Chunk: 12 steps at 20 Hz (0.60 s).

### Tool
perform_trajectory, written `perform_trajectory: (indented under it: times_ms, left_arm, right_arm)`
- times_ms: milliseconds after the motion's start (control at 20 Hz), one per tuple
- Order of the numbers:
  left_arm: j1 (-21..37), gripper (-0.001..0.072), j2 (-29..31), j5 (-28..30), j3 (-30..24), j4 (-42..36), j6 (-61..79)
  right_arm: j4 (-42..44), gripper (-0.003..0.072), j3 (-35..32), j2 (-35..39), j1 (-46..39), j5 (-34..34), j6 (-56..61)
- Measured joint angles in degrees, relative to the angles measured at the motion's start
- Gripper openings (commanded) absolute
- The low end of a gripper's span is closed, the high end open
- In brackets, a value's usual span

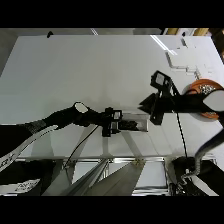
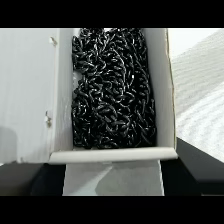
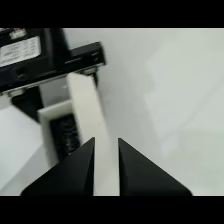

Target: Fold the box and place the chain.

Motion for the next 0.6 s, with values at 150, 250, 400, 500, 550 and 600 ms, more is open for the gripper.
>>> perform_trajectory:
  times_ms: [150, 250, 400, 500, 550, 600]
  left_arm:
    - [0.0, 0.0273, 0.0, 0.0, 0.0, -0.02, 0.0]
    - [0.0, 0.0273, 0.0, 0.0, 0.0, -0.02, 0.0]
    - [0.0, 0.0273, 0.02, 0.0, 0.0, -0.02, 0.0]
    - [0.0, 0.0273, 0.02, -0.02, 0.0, 0.0, 0.0]
    - [0.0, 0.0273, 0.02, 0.0, 0.0, -0.02, 0.0]
    - [0.0, 0.0273, 0.0, 0.0, 0.0, -0.02, 0.0]
  right_arm:
    - [-2.8, 0.0191, 1.97, -5.49, 0.68, -0.68, 0.2]
    - [-6.71, 0.0211, 2.51, -8.5, 2.34, 0.7, 0.35]
    - [-11.47, 0.0229, 2.89, -10.21, 5.84, 2.73, 0.42]
    - [-12.85, 0.0249, 2.95, -10.21, 8.22, 3.39, 0.46]
    - [-13.33, 0.0279, 2.93, -10.14, 9.25, 3.65, 0.5]
    - [-13.64, 0.028, 2.75, -10.1, 10.25, 3.67, 0.52]
